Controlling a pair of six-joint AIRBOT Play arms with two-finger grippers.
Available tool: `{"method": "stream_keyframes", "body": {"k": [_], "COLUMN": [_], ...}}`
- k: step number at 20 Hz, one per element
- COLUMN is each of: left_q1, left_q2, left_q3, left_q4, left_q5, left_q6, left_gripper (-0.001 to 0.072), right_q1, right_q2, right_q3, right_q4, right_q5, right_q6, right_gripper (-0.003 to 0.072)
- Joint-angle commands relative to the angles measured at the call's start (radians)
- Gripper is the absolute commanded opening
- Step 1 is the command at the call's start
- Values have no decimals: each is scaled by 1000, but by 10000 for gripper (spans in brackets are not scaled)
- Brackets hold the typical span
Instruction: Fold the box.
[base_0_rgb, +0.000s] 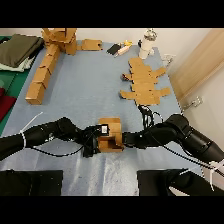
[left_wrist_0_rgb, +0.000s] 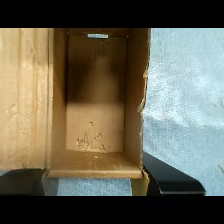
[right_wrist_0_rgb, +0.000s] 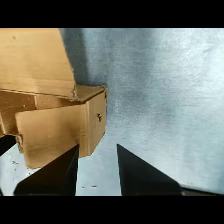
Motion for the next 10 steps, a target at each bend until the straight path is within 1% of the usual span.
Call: {"method": "stream_keyframes", "body": {"k": [1,8,10], "left_q1": [-1,-1,-1], "left_q2": [1,1,1], "left_q3": [1,1,1], "left_q4": [0,0,0], "left_q5": [0,0,0], "left_q6": [0,0,0], "left_gripper": [402,402,402], "right_q1": [0,0,0], "right_q2": [0,-54,-82], "right_q3": [2,3,13], "right_q4": [14,35,36], "right_q5": [31,98,94], "right_q6": [-9,-19,-19], "right_gripper": [360,360,360]}}
